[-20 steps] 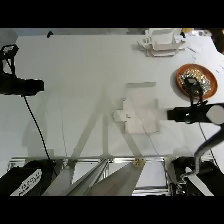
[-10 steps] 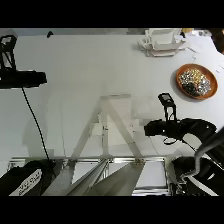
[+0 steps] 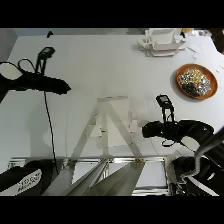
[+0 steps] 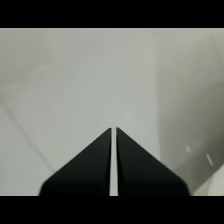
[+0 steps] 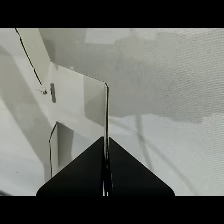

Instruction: Fold the box and place the chain.

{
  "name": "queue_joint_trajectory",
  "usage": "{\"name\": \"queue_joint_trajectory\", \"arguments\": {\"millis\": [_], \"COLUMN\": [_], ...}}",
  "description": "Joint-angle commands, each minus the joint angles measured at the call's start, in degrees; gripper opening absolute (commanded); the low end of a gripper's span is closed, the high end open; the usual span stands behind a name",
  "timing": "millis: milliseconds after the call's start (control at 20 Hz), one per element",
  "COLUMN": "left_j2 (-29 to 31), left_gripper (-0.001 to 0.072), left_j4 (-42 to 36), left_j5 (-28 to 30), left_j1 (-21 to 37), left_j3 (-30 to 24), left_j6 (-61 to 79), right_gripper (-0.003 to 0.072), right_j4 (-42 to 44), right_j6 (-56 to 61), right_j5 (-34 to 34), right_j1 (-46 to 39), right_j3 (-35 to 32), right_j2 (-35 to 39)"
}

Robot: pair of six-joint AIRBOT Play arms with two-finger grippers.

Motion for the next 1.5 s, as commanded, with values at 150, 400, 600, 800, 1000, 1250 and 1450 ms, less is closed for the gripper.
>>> {"name": "queue_joint_trajectory", "arguments": {"millis": [150, 400, 600, 800, 1000, 1250, 1450], "left_j2": [-9.44, -12.90, -14.58, -17.27, -19.17, -19.61, -19.52], "left_gripper": [0.0559, 0.0576, 0.0575, 0.0558, 0.0305, 0.0005, 0.0002], "left_j4": [-15.34, -15.34, -17.46, -18.21, -18.53, -18.53, -18.53], "left_j5": [-11.04, -13.22, -12.63, -11.06, -10.91, -10.03, -9.33], "left_j1": [-6.10, -9.88, -12.48, -14.93, -15.58, -15.58, -15.58], "left_j3": [0.00, 0.00, 0.00, 0.00, -0.02, 0.00, 0.00], "left_j6": [24.61, 27.43, 29.92, 29.88, 29.90, 33.70, 40.85], "right_gripper": [0.0020, 0.0020, 0.0020, 0.0020, 0.0020, 0.0020, 0.0195], "right_j4": [0.07, 0.22, 0.24, 0.42, 0.44, 0.76, 0.81], "right_j6": [0.17, 0.17, 0.17, 0.20, 0.20, 0.17, 0.13], "right_j5": [-0.04, -0.07, -0.04, -0.02, -0.02, -0.15, -1.38], "right_j1": [0.09, 0.09, 0.09, 0.09, 0.09, 0.09, 0.09], "right_j3": [-0.04, -0.04, -0.04, -0.04, -0.04, -0.04, 0.44], "right_j2": [0.04, 0.04, 0.04, 0.04, 0.04, 0.04, 0.22]}}
